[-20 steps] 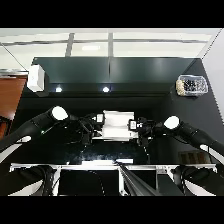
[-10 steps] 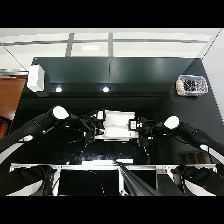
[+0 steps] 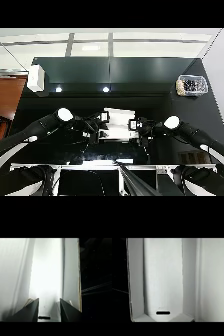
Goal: Fold the box and place the chain.
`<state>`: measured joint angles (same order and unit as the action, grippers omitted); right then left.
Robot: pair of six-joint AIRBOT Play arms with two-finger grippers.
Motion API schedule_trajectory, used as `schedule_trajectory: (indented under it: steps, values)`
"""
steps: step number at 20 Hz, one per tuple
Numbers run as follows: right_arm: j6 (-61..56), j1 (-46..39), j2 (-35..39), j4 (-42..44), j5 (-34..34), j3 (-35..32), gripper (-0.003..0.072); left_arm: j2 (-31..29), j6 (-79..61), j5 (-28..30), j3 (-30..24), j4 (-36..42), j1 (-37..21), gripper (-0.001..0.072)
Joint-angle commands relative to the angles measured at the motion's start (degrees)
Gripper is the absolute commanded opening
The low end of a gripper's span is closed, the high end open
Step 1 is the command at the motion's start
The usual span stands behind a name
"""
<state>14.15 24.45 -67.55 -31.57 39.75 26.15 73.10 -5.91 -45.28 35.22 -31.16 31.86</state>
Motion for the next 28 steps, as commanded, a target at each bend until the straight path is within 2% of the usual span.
schedule_trajectory:
  steps: [1,2,3,4,6,8,11,13,15,18,21,22,24,25,26,28]
  values:
    - [0.0,0.0,0.0,0.0,0.0,0.0,0.0204,0.1,-0.1,0.2,0.0,0.1,0.2,0.0233]
    - [0.0,0.0,0.0,0.0,0.0,0.0,0.0204,0.1,0.0,-0.3,0.0,0.1,0.2,0.0219]
    - [0.0,0.0,0.0,0.0,0.0,0.0,0.0204,0.1,0.3,-0.3,-0.1,0.2,0.2,0.0344]
    - [0.0,0.0,0.0,0.0,0.0,0.0,0.0204,0.1,0.3,-0.5,0.0,0.1,0.2,0.0341]
    - [0.0,0.0,0.0,0.0,0.0,0.0,0.0203,-0.7,0.5,-0.7,0.3,-1.4,0.0,0.0028]
    - [0.0,0.0,0.0,0.0,0.0,0.0,0.0203,-4.2,8.2,-0.7,0.7,-8.5,-0.4,0.0026]
    - [0.0,0.0,0.0,0.0,0.0,0.0,0.0203,-13.1,31.0,-4.1,0.7,-28.5,-4.1,0.0026]
    - [0.0,0.0,0.0,0.0,0.0,0.0,0.0203,-19.6,44.3,-7.8,0.7,-39.5,-9.1,0.0026]
    - [0.0,0.0,0.0,0.0,0.0,0.0,0.0203,-24.6,57.7,-8.6,0.6,-44.2,-15.8,0.0028]
    - [0.0,0.0,0.0,0.0,0.0,0.0,0.0203,-25.6,71.0,-10.9,0.4,-39.9,-23.6,0.0027]
    - [0.0,0.0,0.0,0.0,0.0,0.0,0.0203,-22.6,91.0,-11.9,-2.5,-36.8,-27.9,0.0028]
    - [0.0,0.0,0.0,0.0,0.0,0.0,0.0203,-20.1,92.2,-14.0,-3.4,-32.3,-29.4,0.0028]
    - [0.0,0.0,0.0,0.0,0.0,0.0,0.0203,-13.6,82.1,-22.3,-4.1,-18.2,-31.8,0.0029]
    - [0.0,0.0,0.0,0.0,0.0,0.0,0.0203,-10.1,77.7,-24.7,-4.1,-12.2,-32.3,0.0028]
    - [0.0,0.0,0.0,0.0,0.0,0.0,0.0203,-7.1,76.5,-24.5,-4.1,-8.8,-32.3,0.0027]
    - [0.0,0.0,0.0,0.0,0.0,0.0,0.0203,-2.0,76.2,-20.3,-4.0,-7.3,-31.8,0.0026]
